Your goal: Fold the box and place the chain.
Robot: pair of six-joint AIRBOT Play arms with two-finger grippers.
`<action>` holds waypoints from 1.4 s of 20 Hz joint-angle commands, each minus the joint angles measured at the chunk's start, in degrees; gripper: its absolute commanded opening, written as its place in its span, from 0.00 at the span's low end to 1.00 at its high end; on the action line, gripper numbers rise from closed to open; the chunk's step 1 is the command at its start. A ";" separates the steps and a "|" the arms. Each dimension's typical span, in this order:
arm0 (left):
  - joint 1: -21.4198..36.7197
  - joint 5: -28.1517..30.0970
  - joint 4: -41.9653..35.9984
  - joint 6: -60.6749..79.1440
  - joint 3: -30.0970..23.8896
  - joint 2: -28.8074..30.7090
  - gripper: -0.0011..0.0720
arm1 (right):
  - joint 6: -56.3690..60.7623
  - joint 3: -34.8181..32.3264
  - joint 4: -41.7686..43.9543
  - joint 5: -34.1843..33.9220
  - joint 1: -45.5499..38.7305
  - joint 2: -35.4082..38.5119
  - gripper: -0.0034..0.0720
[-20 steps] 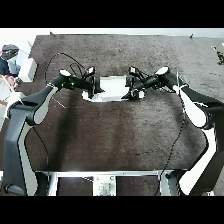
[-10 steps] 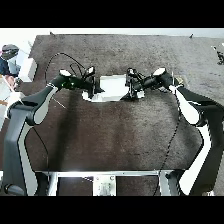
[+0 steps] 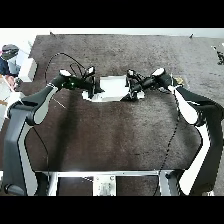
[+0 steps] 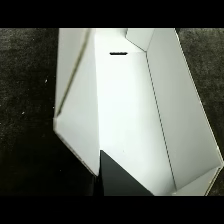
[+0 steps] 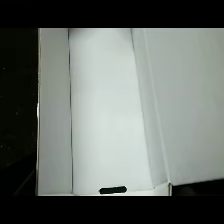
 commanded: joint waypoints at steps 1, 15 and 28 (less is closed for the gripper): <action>0.02 0.04 -0.02 0.00 0.04 0.02 0.03 | -0.17 0.04 0.00 0.11 0.07 -0.50 0.91; 0.02 0.04 0.00 0.00 0.04 0.02 0.03 | -1.07 0.87 -1.33 -0.96 0.00 -1.88 0.82; 0.02 0.04 -0.02 0.00 0.04 0.02 0.03 | -1.49 0.87 -1.31 -1.42 0.00 -1.88 0.58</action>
